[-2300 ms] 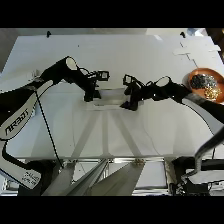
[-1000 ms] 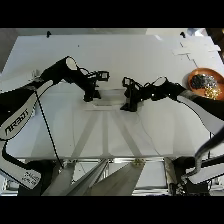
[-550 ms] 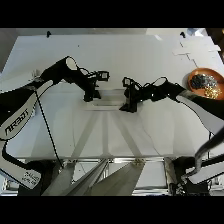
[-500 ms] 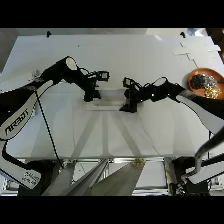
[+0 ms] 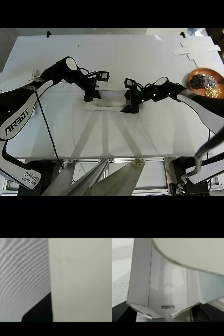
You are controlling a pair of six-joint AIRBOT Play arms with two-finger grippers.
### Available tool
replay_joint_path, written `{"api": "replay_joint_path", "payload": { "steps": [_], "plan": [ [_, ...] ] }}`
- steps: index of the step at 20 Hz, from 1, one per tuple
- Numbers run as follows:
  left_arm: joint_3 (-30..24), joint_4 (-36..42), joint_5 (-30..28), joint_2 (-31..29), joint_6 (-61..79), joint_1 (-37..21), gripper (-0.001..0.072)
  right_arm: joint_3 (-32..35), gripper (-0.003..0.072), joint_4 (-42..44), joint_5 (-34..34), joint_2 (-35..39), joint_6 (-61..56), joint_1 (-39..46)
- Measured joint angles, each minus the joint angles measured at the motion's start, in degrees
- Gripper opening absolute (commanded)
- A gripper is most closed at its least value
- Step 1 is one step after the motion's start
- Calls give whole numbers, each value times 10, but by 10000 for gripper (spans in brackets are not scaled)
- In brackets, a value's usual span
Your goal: Fold the box and place the chain.
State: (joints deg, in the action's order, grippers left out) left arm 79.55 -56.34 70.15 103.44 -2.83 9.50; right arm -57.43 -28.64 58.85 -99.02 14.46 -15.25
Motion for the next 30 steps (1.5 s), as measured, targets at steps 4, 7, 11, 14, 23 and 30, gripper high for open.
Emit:
{"api": "replay_joint_path", "payload": {
  "steps": [4,7,11,14,23,30],
  "plan": [
    [0,0,0,0,0,0,13,-2,682,1,3,0,0,0],
    [0,0,0,0,-1,0,13,-6,655,3,4,0,0,0],
    [0,0,0,0,-1,0,13,-10,655,4,-4,0,-3,0],
    [0,0,0,0,-1,0,13,-11,655,5,-13,0,-8,0],
    [0,0,0,0,-1,0,13,-11,636,4,-41,0,-9,-11],
    [0,0,1,0,0,0,13,-11,377,-5,-43,-1,-7,-16]
  ]
}}
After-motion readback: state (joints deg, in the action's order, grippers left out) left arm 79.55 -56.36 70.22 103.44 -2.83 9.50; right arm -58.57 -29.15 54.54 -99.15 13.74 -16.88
